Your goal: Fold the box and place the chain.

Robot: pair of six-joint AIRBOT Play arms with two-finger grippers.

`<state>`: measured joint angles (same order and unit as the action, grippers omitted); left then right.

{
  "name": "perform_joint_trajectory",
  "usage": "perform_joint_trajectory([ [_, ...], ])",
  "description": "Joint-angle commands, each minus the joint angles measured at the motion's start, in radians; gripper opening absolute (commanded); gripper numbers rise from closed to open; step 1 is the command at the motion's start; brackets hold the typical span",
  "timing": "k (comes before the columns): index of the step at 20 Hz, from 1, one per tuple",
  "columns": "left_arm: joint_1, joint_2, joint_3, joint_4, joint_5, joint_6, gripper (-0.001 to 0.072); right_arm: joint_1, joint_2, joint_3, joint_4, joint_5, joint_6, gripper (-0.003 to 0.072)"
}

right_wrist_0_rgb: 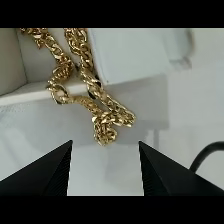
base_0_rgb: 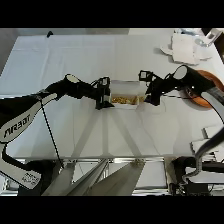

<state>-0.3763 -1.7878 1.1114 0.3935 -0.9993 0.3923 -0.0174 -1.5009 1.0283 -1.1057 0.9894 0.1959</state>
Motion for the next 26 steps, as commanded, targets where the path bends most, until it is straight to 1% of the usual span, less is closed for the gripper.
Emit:
perform_joint_trajectory([
  [1, 0.000, 0.000, 0.001, 0.000, 0.000, 0.000, 0.0316, 0.035, -0.059, 0.000, -0.016, -0.022, -0.010, 0.0464],
  [2, 0.000, 0.000, 0.001, 0.000, 0.000, 0.000, 0.0316, 0.040, -0.072, 0.000, -0.024, -0.034, 0.004, 0.0448],
  [3, 0.000, 0.000, 0.001, 0.000, 0.000, 0.000, 0.0316, 0.041, -0.082, 0.000, -0.032, -0.051, 0.029, 0.0373],
  [4, 0.000, 0.000, 0.001, 0.000, 0.000, 0.000, 0.0316, 0.041, -0.085, 0.000, -0.037, -0.070, 0.061, 0.0280],
  [6, 0.000, 0.000, 0.001, 0.000, 0.000, 0.000, 0.0316, 0.041, -0.085, 0.000, -0.055, -0.089, 0.097, 0.0173],
  [8, 0.000, 0.000, 0.001, 0.000, 0.000, 0.000, 0.0316, 0.041, -0.085, 0.000, -0.084, -0.086, 0.146, 0.0013],
  [11, 0.000, 0.000, 0.001, 0.000, 0.000, 0.000, 0.0316, 0.042, -0.076, 0.000, -0.094, -0.059, 0.222, 0.0012],
  [13, 0.000, 0.000, 0.001, 0.000, 0.000, 0.000, 0.0316, 0.047, -0.038, 0.000, -0.095, -0.045, 0.227, 0.0011],
  [15, 0.000, 0.000, 0.001, 0.000, 0.000, 0.000, 0.0316, 0.046, 0.030, 0.000, -0.099, -0.043, 0.232, 0.0011],
  [17, 0.000, 0.000, 0.001, 0.000, 0.000, 0.000, 0.0316, 0.047, 0.117, 0.000, -0.105, -0.042, 0.280, 0.0011],
  [20, 0.000, 0.000, 0.001, 0.000, 0.000, 0.000, 0.0316, 0.051, 0.245, 0.000, -0.075, -0.037, 0.336, 0.0011],
  [23, 0.000, 0.000, 0.001, 0.000, 0.000, 0.000, 0.0316, 0.097, 0.331, 0.000, -0.031, -0.029, 0.354, 0.0011],
  [26, 0.000, 0.000, 0.001, 0.000, 0.000, 0.000, 0.0316, 0.199, 0.343, 0.000, -0.025, -0.046, 0.399, 0.0011],
])
